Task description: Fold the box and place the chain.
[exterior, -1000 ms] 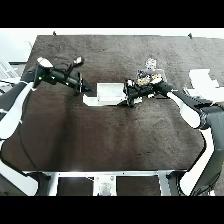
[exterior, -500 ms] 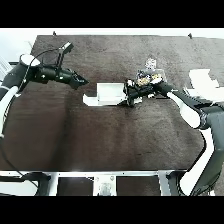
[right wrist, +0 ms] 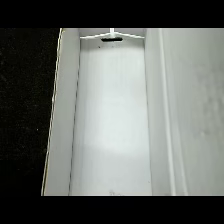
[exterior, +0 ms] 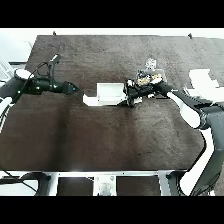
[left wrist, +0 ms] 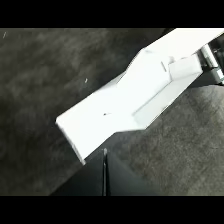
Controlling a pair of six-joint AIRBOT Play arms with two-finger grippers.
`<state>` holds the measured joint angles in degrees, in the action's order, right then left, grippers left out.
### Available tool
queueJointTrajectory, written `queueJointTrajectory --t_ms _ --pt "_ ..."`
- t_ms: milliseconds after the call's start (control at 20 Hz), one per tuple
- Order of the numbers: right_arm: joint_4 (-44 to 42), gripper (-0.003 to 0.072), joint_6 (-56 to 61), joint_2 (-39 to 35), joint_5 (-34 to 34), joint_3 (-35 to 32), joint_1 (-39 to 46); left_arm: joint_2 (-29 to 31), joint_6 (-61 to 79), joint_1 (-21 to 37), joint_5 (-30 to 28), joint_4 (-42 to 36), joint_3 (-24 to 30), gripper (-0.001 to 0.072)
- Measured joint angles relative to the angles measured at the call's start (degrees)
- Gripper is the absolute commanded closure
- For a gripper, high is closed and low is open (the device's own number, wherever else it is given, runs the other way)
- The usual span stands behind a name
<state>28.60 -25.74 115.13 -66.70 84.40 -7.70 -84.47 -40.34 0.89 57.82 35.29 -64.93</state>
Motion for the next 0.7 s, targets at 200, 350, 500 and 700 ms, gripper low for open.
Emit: queueJointTrajectory --t_ms 200,350,500,700 --pt "0.0 0.0097 0.0 0.0 0.0 0.0 0.0 -1.6 -5.0 0.9 -1.8 1.3 2.9 0.0690" --pt "0.0 0.0097 0.0 0.0 0.0 0.0 0.0 -4.3 -7.3 0.6 -3.3 1.0 3.5 0.0690" --pt "0.0 0.0098 0.0 0.0 0.0 0.0 0.0 -7.5 -8.3 -0.4 -4.0 0.3 3.8 0.0690" --pt "0.0 0.0098 0.0 0.0 0.0 0.0 0.0 -11.2 -8.9 -2.4 -5.3 -0.8 3.1 0.0690"
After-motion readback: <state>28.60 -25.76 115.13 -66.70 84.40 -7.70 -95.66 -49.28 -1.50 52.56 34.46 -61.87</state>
